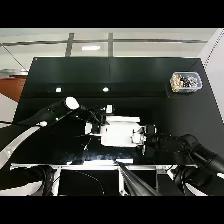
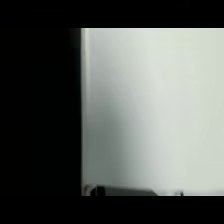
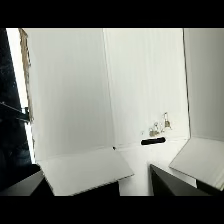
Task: Fold the box and place the chain.
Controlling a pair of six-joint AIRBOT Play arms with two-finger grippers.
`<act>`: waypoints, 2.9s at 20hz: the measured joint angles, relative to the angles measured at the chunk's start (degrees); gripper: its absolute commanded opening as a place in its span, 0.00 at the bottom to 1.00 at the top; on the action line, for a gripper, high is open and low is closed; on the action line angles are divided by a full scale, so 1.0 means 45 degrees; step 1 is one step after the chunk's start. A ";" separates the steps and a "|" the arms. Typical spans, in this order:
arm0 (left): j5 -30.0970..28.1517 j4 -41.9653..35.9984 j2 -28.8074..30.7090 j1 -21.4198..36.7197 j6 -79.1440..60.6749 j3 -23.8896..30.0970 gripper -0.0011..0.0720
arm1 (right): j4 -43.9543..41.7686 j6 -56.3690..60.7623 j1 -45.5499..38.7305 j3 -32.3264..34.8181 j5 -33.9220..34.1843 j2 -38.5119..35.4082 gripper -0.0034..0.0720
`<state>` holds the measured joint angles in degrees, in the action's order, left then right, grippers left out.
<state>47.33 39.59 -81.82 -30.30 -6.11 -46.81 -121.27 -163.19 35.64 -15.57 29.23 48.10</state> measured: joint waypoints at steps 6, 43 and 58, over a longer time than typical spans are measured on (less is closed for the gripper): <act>-0.0053 0.0000 -0.0010 -0.0015 0.0049 0.0015 0.05 | -0.0073 0.0641 0.0651 -0.0073 -0.0559 0.0204 0.93; -0.0850 -0.0515 0.0617 -0.0486 0.0612 0.1098 0.05 | -0.0282 0.1899 -0.1370 -0.2142 0.0593 0.0228 0.93; -0.0855 0.0641 0.0670 -0.0486 0.0602 0.0704 0.05 | -0.2370 -0.1355 -0.2200 -0.2157 0.0675 0.0389 0.93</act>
<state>43.48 42.48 -78.81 -32.49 -3.40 -43.64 -131.94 -169.29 25.74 -25.28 32.27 49.84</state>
